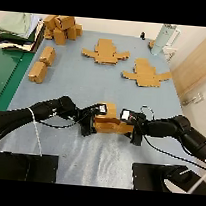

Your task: Fold the box.

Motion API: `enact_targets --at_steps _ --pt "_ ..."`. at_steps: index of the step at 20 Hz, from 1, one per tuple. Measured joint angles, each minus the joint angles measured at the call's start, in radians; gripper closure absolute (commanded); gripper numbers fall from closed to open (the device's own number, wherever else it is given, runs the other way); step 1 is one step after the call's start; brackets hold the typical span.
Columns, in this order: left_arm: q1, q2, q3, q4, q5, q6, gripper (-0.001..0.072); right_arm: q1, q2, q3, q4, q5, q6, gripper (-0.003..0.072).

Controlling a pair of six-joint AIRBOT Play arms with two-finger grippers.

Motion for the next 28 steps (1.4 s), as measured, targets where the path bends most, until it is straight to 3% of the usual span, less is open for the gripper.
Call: enact_targets --at_steps 4,6,7,8,10,11,12,15,16,17,18,19,22,24,25,26,28 --pt "0.000 0.000 0.000 0.000 0.001 0.000 0.0229 0.001 -0.053 -0.011 0.086 0.114 -0.219 0.0170" --pt "0.000 0.000 0.000 0.000 0.001 0.000 0.0229 0.001 -0.079 -0.013 0.119 0.156 -0.277 0.0212" --pt "0.000 0.000 0.000 0.000 0.001 0.000 0.0229 0.002 -0.091 -0.014 0.133 0.172 -0.297 0.0356" --pt "0.000 0.000 0.000 0.000 0.001 0.000 0.0229 0.005 -0.100 -0.014 0.149 0.180 -0.311 0.0426" --pt "0.000 0.000 0.000 0.000 0.002 0.000 0.0229 0.021 -0.112 -0.015 0.173 0.193 -0.331 0.0436" --pt "0.000 0.000 0.000 0.000 0.002 0.000 0.0229 0.033 -0.116 -0.015 0.181 0.196 -0.337 0.0519" --pt "0.000 0.000 0.000 0.000 0.002 0.000 0.0229 0.044 -0.118 -0.015 0.187 0.201 -0.341 0.0533" --pt "0.000 0.000 0.000 0.003 0.002 0.002 0.0229 0.074 -0.124 -0.015 0.190 0.231 -0.352 0.0524" --pt "0.000 0.000 0.000 0.004 0.001 0.003 0.0229 0.080 -0.126 -0.015 0.194 0.245 -0.353 0.0445" --pt "0.000 0.000 0.000 0.004 0.001 0.003 0.0229 0.085 -0.130 -0.015 0.196 0.257 -0.353 0.0244" --pt "0.000 0.000 0.000 0.004 0.001 0.003 0.0229 0.089 -0.135 -0.016 0.199 0.267 -0.355 0.0124" --pt "0.000 0.001 0.000 0.004 0.001 0.003 0.0229 0.092 -0.141 -0.016 0.207 0.271 -0.355 0.0091" --pt "0.000 0.001 0.000 0.003 0.001 0.002 0.0229 0.097 -0.153 -0.016 0.222 0.283 -0.355 0.0108" --pt "0.000 0.001 0.000 0.003 0.002 0.001 0.0229 0.098 -0.158 -0.016 0.227 0.284 -0.355 0.0340" --pt "0.000 0.001 0.000 -0.002 0.002 -0.003 0.0229 0.098 -0.159 -0.015 0.237 0.287 -0.352 0.0356" --pt "0.000 0.001 0.000 0.000 0.002 -0.002 0.0229 0.100 -0.161 -0.015 0.240 0.278 -0.352 0.0324" --pt "0.000 0.001 0.000 -0.001 0.002 -0.002 0.0228 0.100 -0.161 -0.015 0.237 0.277 -0.352 0.0119"
